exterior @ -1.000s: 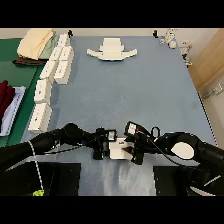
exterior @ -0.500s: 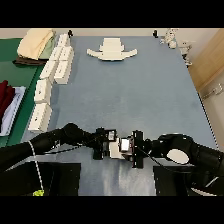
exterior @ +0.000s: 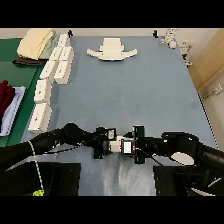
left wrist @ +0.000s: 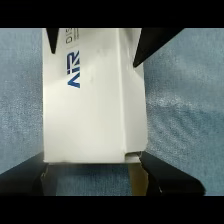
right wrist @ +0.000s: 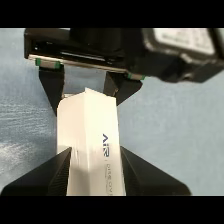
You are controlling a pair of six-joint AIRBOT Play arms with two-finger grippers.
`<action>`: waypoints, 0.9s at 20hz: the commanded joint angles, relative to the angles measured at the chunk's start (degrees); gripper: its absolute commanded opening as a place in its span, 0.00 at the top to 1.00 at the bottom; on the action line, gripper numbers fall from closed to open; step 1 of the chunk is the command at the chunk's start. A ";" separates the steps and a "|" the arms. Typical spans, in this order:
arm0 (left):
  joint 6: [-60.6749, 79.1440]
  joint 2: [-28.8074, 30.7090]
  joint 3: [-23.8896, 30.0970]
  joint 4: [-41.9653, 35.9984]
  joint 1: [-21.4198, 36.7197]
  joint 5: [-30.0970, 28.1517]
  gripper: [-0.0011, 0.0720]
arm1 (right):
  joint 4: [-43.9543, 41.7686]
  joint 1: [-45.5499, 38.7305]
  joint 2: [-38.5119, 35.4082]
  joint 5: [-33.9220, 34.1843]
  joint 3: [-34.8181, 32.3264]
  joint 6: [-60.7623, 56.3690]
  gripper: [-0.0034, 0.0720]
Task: Fold the box.
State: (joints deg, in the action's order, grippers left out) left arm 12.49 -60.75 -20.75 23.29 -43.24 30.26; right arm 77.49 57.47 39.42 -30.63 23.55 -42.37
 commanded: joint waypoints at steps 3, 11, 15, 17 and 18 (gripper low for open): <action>0.07 0.07 -0.02 0.09 0.02 0.20 0.26 | 1.05 0.04 -1.51 2.01 0.07 0.02 0.30; 0.07 0.07 -0.02 0.09 0.02 0.20 0.26 | 1.44 0.07 4.13 4.15 0.07 0.00 0.45; 0.07 0.07 -0.02 0.09 0.02 0.20 0.26 | -1.14 0.17 4.07 3.08 0.07 0.02 0.45; 0.07 0.07 -0.02 0.09 0.02 0.20 0.26 | -2.54 0.52 4.07 2.12 0.07 0.02 0.45; 0.07 0.07 -0.02 0.09 0.02 0.20 0.26 | -3.23 0.94 4.07 1.75 0.07 0.02 0.42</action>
